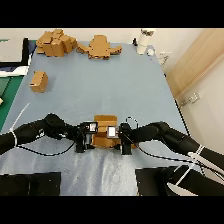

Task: Fold the box.

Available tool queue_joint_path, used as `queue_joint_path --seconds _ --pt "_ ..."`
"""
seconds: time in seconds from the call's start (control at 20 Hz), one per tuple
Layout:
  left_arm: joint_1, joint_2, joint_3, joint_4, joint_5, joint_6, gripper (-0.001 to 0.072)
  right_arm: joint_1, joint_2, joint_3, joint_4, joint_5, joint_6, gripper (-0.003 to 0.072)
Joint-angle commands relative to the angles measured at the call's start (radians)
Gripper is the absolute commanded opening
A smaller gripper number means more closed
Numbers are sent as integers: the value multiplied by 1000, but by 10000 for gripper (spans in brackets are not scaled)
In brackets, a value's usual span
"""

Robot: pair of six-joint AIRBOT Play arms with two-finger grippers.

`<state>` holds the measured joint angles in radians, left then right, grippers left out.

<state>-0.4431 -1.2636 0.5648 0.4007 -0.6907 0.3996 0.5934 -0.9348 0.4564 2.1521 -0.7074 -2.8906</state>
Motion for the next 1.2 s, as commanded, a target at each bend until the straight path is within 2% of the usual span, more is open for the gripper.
queue_joint_path --seconds 0.0,0.1,0.15,0.2,0.3,0.35,0.4,0.5,0.7,0.75,0.85,1.0,1.15 --pt "0 0 1 0 1 0 600 -1 6 0 -32 -2 46 500" --pt "0 0 1 0 0 0 600 -1 24 3 -96 -11 167 500" --pt "0 0 1 0 1 0 600 -1 40 5 -154 -19 247 422" --pt "0 0 1 0 0 0 600 -1 59 6 -222 -32 332 284" --pt "0 0 1 0 0 0 600 -1 100 6 -384 -47 566 261" --pt "0 0 1 0 0 0 600 -1 123 6 -472 -60 694 213" --pt "0 0 1 0 0 0 600 -1 146 8 -546 -78 813 99" --pt "0 0 1 0 0 0 600 -1 191 26 -677 -139 1018 5" --pt "0 0 1 0 0 0 600 -26 248 99 -969 -344 1614 4" --pt "0 0 1 0 0 0 600 -53 248 102 -975 -399 1683 4" --pt "0 0 1 0 1 0 600 -124 230 93 -866 -463 1712 4" --pt "0 0 1 0 0 0 600 -177 186 52 -652 -431 1656 4" --pt "0 0 1 0 1 0 600 -176 123 5 -511 -367 1600 4"
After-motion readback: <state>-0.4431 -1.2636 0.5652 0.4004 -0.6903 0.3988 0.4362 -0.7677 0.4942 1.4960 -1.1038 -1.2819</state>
